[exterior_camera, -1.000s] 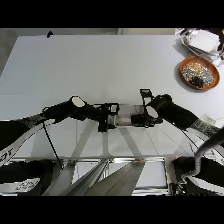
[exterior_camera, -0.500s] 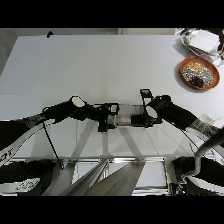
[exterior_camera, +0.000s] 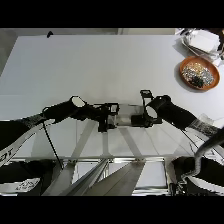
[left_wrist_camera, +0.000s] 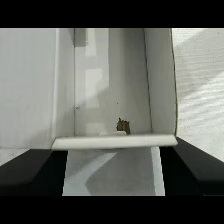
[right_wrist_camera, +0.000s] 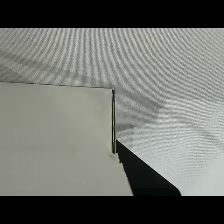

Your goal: Fold the box and place the chain.

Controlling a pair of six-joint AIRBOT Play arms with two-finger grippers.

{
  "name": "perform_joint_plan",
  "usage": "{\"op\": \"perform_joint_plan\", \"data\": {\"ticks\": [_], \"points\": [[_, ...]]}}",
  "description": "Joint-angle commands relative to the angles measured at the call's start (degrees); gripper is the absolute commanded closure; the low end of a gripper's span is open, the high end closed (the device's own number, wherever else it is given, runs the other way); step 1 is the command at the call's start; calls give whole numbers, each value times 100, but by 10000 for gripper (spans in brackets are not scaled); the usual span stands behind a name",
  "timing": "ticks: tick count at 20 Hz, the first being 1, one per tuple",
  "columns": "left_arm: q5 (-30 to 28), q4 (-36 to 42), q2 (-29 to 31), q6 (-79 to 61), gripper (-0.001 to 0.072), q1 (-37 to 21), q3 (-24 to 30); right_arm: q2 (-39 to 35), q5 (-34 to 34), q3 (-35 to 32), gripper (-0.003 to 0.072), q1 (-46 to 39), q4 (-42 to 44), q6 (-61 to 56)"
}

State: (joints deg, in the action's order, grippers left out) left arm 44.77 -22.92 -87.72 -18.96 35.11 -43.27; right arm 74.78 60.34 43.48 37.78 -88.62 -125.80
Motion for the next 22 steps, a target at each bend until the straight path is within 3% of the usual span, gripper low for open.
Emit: {"op": "perform_joint_plan", "data": {"ticks": [1,2,3,10,13,15,18,22], "points": [[2,0,2,9,390,0,-2,-44,92,4,417,0,-15,37],[2,0,2,9,390,0,-2,-111,122,4,299,0,-37,164],[2,-2,2,9,390,0,0,-227,151,4,249,0,-63,424],[4,0,2,9,390,0,-2,-1665,1001,9,250,-7,-608,1318],[9,0,2,9,390,0,-2,-2312,973,138,253,-221,-767,1746],[2,0,2,9,390,0,-2,-2476,778,407,293,-990,-1283,2159],[4,0,2,9,390,0,0,-2208,363,870,293,-2909,-1237,3217],[4,0,2,9,390,0,-2,-981,-452,1631,313,-5390,-942,4190]]}}
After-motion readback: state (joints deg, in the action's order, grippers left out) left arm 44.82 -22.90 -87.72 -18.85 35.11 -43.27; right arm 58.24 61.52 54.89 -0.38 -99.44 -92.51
